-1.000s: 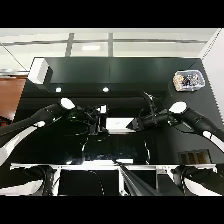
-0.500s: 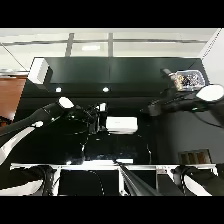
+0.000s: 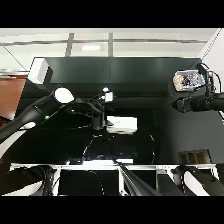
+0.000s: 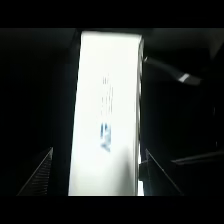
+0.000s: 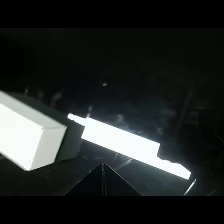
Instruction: Fold the box and place the chain.
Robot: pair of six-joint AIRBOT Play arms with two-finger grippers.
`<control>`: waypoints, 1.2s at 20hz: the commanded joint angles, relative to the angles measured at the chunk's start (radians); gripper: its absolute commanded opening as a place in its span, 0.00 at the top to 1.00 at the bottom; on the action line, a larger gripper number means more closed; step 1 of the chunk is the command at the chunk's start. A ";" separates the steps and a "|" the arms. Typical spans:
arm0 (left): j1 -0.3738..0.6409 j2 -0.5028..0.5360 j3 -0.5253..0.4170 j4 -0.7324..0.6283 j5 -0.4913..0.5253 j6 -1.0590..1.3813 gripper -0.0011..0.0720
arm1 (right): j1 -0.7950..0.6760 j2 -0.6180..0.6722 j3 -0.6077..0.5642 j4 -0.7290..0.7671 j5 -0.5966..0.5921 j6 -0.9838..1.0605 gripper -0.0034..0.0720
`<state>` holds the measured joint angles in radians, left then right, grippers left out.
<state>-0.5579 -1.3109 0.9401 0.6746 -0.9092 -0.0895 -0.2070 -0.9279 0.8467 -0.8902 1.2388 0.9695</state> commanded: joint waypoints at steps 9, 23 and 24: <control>-0.103 -0.249 0.180 -0.006 -0.013 -0.237 0.01 | -0.019 0.005 -0.006 -0.012 -0.016 -0.006 0.94; -0.210 -0.275 0.190 0.260 0.027 -0.229 0.01 | -0.019 0.005 -0.006 -0.011 -0.054 -0.007 0.94; -0.212 -0.280 0.189 0.263 0.046 -0.229 0.01 | -0.019 0.005 -0.006 -0.011 -0.054 -0.007 0.94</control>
<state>-0.7532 -1.5787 1.1290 0.8864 -0.9020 -0.3187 -0.2253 -0.9241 0.8413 -0.9020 1.1923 0.9615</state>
